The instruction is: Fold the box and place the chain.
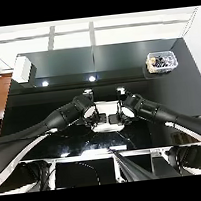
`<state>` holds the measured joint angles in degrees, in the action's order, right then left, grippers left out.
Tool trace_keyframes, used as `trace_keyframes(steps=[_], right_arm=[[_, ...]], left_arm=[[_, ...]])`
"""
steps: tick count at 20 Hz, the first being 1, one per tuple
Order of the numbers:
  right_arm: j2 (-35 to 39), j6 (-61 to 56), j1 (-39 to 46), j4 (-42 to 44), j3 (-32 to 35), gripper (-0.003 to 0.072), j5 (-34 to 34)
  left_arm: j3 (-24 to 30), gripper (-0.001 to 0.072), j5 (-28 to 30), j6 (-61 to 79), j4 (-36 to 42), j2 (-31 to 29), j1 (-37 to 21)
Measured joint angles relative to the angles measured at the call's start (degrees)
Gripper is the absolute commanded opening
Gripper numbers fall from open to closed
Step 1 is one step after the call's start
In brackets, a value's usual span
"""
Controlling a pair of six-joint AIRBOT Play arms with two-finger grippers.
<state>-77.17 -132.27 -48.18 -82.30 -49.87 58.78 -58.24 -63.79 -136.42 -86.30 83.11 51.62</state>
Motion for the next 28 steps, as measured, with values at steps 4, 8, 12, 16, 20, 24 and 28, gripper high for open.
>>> trace_keyframes(steps=[4,8,12,16,20,24,28], right_arm=[[0.04,-0.24,0.0,0.02,0.0,0.0201,0.09],[0.04,-1.46,0.02,0.2,-0.02,0.0014,0.04],[0.07,-1.7,0.02,0.0,0.0,0.033,-0.39],[1.2,-1.73,0.2,-0.09,0.0,0.033,0.61],[7.15,0.59,2.25,-0.22,-0.09,0.033,2.97],[17.86,4.26,7.52,-1.42,-0.11,0.0329,5.7],[23.98,8.2,17.53,-13.31,0.31,0.0328,8.44]], left_arm=[[0.0,0.0032,-0.11,-0.22,0.04,0.0,0.0],[0.0,0.0032,-0.31,-0.61,0.44,0.0,0.0],[0.0,0.0032,-0.11,-0.2,0.15,0.0,0.0],[0.0,0.0032,-0.13,-0.22,0.17,0.0,0.0],[0.0,0.0032,-0.17,-0.26,0.2,0.0,0.0],[0.0,0.0032,-0.2,-0.28,0.2,0.0,0.0],[0.0,0.0032,-0.9,-0.42,0.24,0.0,0.0]])
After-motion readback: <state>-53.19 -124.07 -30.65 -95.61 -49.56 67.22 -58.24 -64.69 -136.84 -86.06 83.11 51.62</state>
